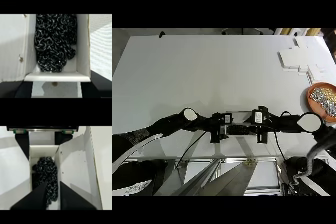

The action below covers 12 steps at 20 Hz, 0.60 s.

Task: Fold the box and place the chain.

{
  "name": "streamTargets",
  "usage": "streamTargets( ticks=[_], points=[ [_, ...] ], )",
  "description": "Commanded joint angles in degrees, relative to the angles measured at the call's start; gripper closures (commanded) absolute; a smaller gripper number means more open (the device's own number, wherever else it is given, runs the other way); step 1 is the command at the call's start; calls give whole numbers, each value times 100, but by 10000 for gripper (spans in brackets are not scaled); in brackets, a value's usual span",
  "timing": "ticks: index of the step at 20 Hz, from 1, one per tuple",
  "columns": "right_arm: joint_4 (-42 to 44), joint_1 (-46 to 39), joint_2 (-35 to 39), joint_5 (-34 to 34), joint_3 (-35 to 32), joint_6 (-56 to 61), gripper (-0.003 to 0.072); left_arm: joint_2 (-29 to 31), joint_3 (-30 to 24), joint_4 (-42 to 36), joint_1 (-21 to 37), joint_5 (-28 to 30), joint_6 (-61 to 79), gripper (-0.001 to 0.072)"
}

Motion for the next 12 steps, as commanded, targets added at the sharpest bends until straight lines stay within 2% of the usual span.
streamTargets(
  ticks=[1,3,5,9,12],
  points=[
    [-1471,13,-249,1397,1102,1320,673,2,7,2,2,2,2,537],
    [-1725,13,-579,1661,1805,1729,673,2,7,2,2,2,2,537],
    [-1644,-59,-992,1438,2293,1786,673,2,7,2,2,2,2,537],
    [-1606,-238,-1845,426,2428,2457,673,2,7,2,2,2,2,537],
    [-1609,-216,-2315,382,2424,2599,673,2,7,2,2,2,2,537]
  ],
)
